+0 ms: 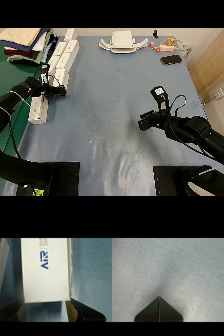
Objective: Fold the box.
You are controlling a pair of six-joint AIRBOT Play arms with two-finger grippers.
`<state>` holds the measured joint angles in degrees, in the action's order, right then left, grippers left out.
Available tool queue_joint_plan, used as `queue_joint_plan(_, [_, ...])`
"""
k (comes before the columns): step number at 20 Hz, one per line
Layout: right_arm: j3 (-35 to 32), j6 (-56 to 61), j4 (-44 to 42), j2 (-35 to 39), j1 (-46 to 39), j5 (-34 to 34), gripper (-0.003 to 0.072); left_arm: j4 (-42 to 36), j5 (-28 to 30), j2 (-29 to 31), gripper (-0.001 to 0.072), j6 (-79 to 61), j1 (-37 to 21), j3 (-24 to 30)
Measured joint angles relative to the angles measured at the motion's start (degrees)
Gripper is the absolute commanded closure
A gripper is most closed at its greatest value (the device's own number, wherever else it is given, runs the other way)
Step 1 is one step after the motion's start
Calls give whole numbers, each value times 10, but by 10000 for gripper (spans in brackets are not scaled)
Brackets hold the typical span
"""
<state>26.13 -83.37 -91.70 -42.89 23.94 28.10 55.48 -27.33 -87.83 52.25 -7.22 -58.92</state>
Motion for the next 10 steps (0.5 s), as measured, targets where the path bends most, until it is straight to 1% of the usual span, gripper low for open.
queue_joint_plan(2, [0, 0, 0, 0, 0, 8, 682, 1, -28, 22, 15, 1, -8, 0])
queue_joint_plan(4, [0, 0, 0, 0, 0, 17, 682, 9, -75, 51, 16, 3, -17, 0])
queue_joint_plan(5, [1, 5, 0, -1, 0, 23, 682, 14, -102, 68, 45, 3, -22, 0])
queue_joint_plan(7, [11, 23, 0, -11, -1, 35, 682, 26, -151, 101, 666, 3, -27, -1])
queue_joint_plan(8, [23, 31, 0, -23, -3, 45, 682, 29, -177, 118, 696, 3, -27, -3])
queue_joint_plan(10, [65, 41, 0, -61, -4, 67, 682, 21, -227, 143, 697, 9, -19, -16])
